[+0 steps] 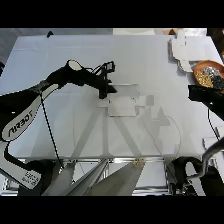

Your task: Fold the box and place the chain.

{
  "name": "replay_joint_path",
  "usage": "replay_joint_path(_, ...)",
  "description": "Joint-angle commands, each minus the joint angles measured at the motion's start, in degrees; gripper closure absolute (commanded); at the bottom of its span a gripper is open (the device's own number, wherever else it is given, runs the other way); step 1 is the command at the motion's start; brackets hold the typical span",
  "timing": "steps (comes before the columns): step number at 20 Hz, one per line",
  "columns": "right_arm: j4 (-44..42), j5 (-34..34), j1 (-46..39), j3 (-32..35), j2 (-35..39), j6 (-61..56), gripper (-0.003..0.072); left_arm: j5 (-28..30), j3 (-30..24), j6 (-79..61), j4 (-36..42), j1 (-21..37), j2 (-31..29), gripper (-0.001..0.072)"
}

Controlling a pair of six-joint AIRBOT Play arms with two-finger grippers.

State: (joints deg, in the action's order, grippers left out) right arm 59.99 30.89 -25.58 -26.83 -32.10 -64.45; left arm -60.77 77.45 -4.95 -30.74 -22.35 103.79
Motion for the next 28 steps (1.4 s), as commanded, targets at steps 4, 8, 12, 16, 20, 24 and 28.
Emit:
replay_joint_path(4, -0.02, 0.02, -0.02, -0.07, 0.04, -0.02, 0.0232, 1.29, -0.11, -2.78, -0.59, -0.15, 0.5, 0.0711)
replay_joint_path(8, -0.02, 0.0, -0.02, -0.07, 0.04, -0.02, 0.0232, 0.13, -0.11, -2.56, -3.78, -0.24, 2.16, 0.071)
replay_joint_path(12, -0.02, 0.0, -0.02, -0.07, 0.04, -0.02, 0.0232, 0.13, -0.11, -2.54, -3.63, -0.22, 2.38, 0.0707)
replay_joint_path(16, -0.02, -0.22, -0.02, -0.07, 0.04, -0.02, 0.0232, 0.09, -0.11, -2.54, -3.61, -0.09, 2.38, 0.0703)
replay_joint_path(20, -0.5, 1.01, 0.13, -0.92, 0.07, 1.81, 0.0231, 0.11, -0.11, -2.54, -3.58, -0.2, 2.38, 0.0693)
replay_joint_path(24, -0.48, 11.65, 4.07, -7.8, 0.07, 14.51, 0.017, 0.13, -0.11, -2.56, -3.61, -0.2, 2.38, 0.0693)
replay_joint_path(28, -0.44, 21.86, 10.78, -10.75, 0.04, 24.65, 0.0023, 0.11, -0.11, -2.54, -3.58, -0.2, 2.38, 0.0693)
